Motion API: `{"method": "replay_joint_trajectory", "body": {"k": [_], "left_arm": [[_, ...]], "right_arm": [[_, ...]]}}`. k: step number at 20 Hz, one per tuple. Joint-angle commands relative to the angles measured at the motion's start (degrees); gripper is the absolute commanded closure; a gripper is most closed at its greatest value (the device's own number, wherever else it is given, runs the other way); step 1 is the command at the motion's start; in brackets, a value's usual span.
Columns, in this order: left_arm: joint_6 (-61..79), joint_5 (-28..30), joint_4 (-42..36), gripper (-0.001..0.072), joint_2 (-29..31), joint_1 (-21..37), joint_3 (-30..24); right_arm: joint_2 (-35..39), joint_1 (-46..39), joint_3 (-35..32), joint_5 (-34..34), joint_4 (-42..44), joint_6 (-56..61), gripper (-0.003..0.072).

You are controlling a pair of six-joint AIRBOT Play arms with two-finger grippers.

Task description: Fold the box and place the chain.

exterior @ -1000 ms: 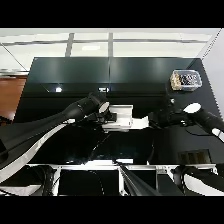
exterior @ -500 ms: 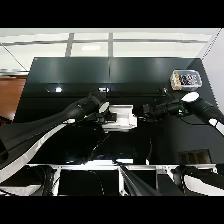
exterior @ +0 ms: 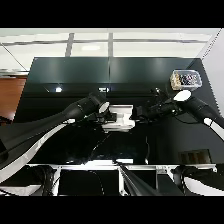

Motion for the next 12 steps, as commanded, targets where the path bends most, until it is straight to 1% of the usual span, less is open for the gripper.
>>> {"method": "replay_joint_trajectory", "body": {"k": [1,2,4,9,10,12], "left_arm": [[-0.02,0.02,0.00,0.0679,0.00,0.02,0.02],[0.00,0.02,0.00,0.0679,0.00,0.02,0.02],[-0.02,0.04,0.00,0.0679,0.00,0.02,0.02],[0.00,0.04,0.00,0.0679,0.00,0.02,0.02],[0.00,0.04,0.00,0.0679,0.00,0.02,0.02],[0.00,0.04,0.00,0.0679,0.00,0.02,0.02]], "right_arm": [[-0.02,5.16,2.67,-3.17,-8.15,6.32,0.0279],[-0.02,6.84,3.85,-4.09,-11.13,8.79,0.0279],[-0.04,10.69,6.25,-5.09,-20.70,17.38,0.0279],[-0.48,18.58,10.56,-4.59,-38.51,31.10,0.0280],[-0.98,19.85,11.28,-3.93,-41.44,33.75,0.0280],[-2.89,21.77,12.92,-1.90,-44.00,36.81,0.0280]]}}
